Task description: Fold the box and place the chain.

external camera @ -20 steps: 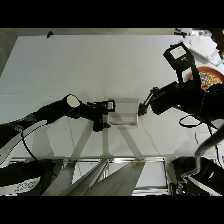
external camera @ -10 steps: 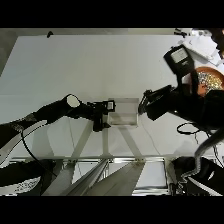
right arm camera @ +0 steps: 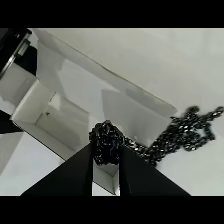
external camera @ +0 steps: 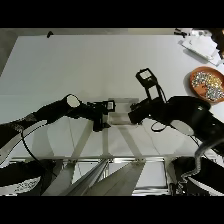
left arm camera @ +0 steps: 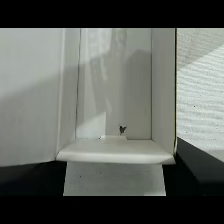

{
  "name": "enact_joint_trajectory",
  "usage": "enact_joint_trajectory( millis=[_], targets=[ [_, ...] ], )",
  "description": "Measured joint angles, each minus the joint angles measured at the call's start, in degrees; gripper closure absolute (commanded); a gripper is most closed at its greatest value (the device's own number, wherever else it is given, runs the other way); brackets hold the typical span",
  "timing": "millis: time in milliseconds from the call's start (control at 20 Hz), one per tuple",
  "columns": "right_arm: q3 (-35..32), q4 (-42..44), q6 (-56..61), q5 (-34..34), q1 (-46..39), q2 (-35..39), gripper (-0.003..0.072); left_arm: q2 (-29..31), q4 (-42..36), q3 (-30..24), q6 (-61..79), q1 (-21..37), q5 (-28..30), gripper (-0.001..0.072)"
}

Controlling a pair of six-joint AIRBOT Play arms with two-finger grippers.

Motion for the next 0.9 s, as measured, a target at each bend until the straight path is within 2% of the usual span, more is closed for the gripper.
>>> enact_joint_trajectory(
  millis=[500,550,650,800,900],
  targets=[
    [-0.4,7.4,0.1,-3.1,-0.4,-12.2,0.0675,0.0,0.0,0.0,0.0,0.0,0.0,0.0257],
    [-0.4,8.1,0.1,-3.2,-0.5,-13.1,0.0639,0.0,0.0,0.0,0.0,0.0,0.0,0.0257],
    [-0.4,9.0,-0.1,-3.6,-0.5,-14.2,0.0484,0.0,0.0,0.0,0.0,0.0,0.0,0.0257],
    [-0.4,9.9,-0.3,-3.9,-0.5,-14.0,0.0445,0.0,0.0,0.0,0.0,0.0,0.0,0.0257],
    [-0.4,10.1,-1.0,-4.2,-0.5,-12.5,0.0351,0.0,0.0,0.0,0.0,0.0,0.0,0.0257]
  ],
)
